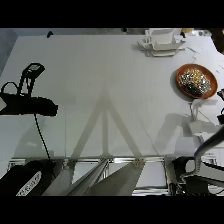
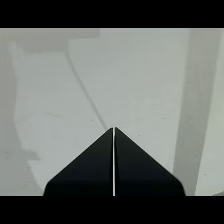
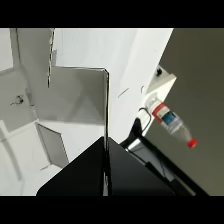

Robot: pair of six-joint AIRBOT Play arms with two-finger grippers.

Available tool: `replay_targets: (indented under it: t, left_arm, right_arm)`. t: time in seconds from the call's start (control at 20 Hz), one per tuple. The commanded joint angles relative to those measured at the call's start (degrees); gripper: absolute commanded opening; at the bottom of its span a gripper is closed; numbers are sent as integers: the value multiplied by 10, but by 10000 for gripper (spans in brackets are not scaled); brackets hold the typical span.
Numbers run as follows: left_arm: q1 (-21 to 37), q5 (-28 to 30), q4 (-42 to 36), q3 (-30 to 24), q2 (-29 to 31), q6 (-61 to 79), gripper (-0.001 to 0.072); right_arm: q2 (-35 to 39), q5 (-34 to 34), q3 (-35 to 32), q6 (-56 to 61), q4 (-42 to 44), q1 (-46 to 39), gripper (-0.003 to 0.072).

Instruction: Fold the box and place the chain.

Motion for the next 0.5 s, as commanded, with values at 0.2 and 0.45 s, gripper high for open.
replay_targets:
  t: [0.2,0.45]
  left_arm:
    - [0,0,0,0,0,0,10]
    - [0,0,0,0,0,0,10]
  right_arm:
    - [111,-23,0,-46,373,151,18]
    - [129,-34,-2,-118,621,250,18]
